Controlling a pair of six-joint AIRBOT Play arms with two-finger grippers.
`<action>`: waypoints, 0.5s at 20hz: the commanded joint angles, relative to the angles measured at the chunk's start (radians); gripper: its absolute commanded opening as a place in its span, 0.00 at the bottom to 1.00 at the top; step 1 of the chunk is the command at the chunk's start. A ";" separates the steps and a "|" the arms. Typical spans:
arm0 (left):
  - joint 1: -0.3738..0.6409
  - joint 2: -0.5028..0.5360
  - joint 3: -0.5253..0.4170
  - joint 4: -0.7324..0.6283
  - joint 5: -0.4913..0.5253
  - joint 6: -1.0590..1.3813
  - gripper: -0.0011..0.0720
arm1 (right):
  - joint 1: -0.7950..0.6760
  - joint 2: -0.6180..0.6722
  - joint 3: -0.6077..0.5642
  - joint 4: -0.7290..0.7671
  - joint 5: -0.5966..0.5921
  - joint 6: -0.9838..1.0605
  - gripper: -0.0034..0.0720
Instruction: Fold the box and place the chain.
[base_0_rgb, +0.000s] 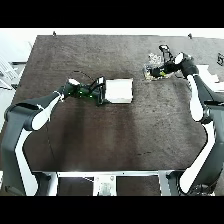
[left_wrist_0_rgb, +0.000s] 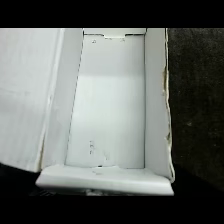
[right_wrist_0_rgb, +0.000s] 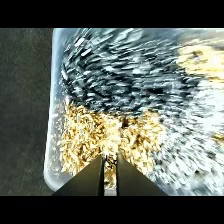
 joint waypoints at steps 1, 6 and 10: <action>0.001 0.001 0.000 0.000 0.000 0.000 0.72 | 0.001 0.067 0.003 0.006 -0.019 0.003 0.06; 0.001 0.001 0.000 0.000 0.000 0.000 0.72 | 0.003 0.153 0.003 0.007 -0.026 0.003 0.06; 0.001 0.001 0.000 0.000 0.000 0.000 0.72 | 0.007 0.208 0.003 0.007 -0.018 0.004 0.06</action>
